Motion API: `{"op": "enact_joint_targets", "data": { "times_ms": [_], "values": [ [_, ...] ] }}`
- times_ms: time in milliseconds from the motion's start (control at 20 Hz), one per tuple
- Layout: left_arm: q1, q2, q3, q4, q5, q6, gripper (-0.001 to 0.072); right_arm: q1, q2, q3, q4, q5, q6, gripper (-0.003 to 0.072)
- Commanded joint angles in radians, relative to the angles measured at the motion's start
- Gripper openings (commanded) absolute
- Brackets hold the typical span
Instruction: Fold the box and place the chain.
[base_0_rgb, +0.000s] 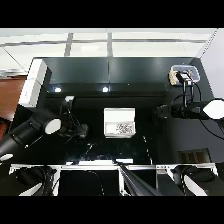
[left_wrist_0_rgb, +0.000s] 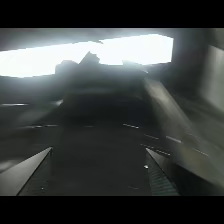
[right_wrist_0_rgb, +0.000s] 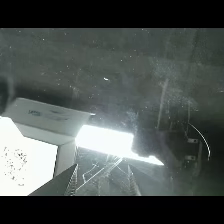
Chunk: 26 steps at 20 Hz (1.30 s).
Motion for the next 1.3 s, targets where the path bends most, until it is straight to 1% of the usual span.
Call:
{"op": "enact_joint_targets", "data": {
  "times_ms": [0, 100, 150, 200, 300, 350, 450, 600, 700, 950, 1050, 1250],
  "values": [
    [0.178, 0.006, -0.185, -0.717, 0.208, 0.937, 0.0633, 0.000, 0.000, -0.003, 0.003, -0.007, 0.001, 0.0372],
    [0.176, -0.040, -0.185, -0.760, 0.180, 1.297, 0.0635, 0.000, 0.000, -0.003, 0.003, -0.007, 0.003, 0.0373],
    [0.169, -0.059, -0.185, -0.772, 0.177, 1.413, 0.0646, 0.000, 0.000, -0.003, 0.003, -0.007, 0.004, 0.0372],
    [0.149, -0.076, -0.185, -0.782, 0.172, 1.553, 0.0715, 0.000, 0.000, -0.003, 0.003, -0.008, 0.004, 0.0372],
    [0.087, -0.086, -0.177, -0.782, 0.188, 1.906, 0.0713, 0.000, 0.000, -0.003, 0.003, -0.006, 0.004, 0.0373],
    [0.069, -0.092, -0.165, -0.784, 0.194, 2.018, 0.0711, 0.000, 0.000, -0.003, 0.003, -0.003, 0.005, 0.0372],
    [0.072, -0.145, -0.132, -0.801, 0.202, 2.074, 0.0711, 0.000, 0.000, -0.003, 0.003, -0.001, 0.015, 0.0372],
    [0.080, -0.244, -0.085, -0.798, 0.266, 2.139, 0.0711, 0.000, 0.000, -0.003, 0.005, -0.004, 0.026, 0.0373],
    [0.076, -0.280, -0.058, -0.806, 0.311, 2.138, 0.0711, 0.000, 0.000, -0.003, 0.016, -0.005, 0.041, 0.0373],
    [0.078, -0.307, -0.043, -0.822, 0.315, 2.138, 0.0711, 0.000, 0.000, -0.003, 0.027, -0.018, 0.041, 0.0373],
    [0.078, -0.309, -0.043, -0.819, 0.335, 2.137, 0.0710, 0.000, 0.000, -0.003, 0.027, -0.022, 0.041, 0.0373],
    [0.078, -0.321, -0.026, -0.826, 0.330, 2.170, 0.0711, 0.000, 0.000, -0.003, 0.030, -0.027, 0.041, 0.0373]
  ]
}}
